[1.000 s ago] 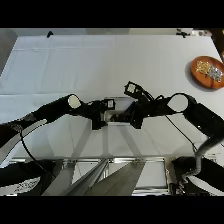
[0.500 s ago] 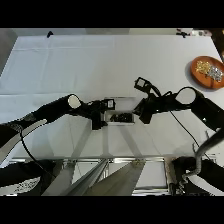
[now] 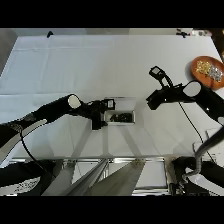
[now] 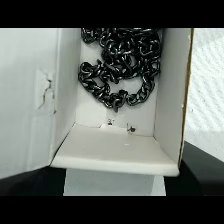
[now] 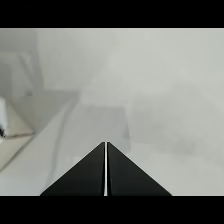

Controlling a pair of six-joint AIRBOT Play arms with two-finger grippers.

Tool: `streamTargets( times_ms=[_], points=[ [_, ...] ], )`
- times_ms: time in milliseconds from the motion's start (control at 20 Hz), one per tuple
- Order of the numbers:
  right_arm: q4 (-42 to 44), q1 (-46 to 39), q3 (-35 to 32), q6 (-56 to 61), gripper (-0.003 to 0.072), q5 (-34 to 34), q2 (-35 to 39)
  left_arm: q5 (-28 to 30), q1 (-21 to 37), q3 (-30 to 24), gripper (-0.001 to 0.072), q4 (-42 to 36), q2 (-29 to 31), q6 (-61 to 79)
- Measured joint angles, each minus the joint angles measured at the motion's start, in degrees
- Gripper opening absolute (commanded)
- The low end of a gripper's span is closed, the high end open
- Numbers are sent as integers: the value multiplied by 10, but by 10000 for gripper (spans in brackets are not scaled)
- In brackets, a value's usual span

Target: Fold the box and place the chain.

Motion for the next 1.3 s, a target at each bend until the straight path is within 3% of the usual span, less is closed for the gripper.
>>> streamTargets(
  times_ms=[200, 450, 950, 1300],
  points=[
    [10, 17, 64, 4, 9, -5, -68, 0, 0, 0, 135, 0, 0, 0],
    [19, 45, 117, -21, 40, 35, -110, 0, 0, 0, 135, 0, 0, 0],
    [91, 70, 132, -102, 43, 128, -116, 0, 0, 0, 135, 0, 0, 0],
    [99, 77, 132, -125, 65, 166, -69, 0, 0, 0, 135, 0, 0, 0]
  ],
)
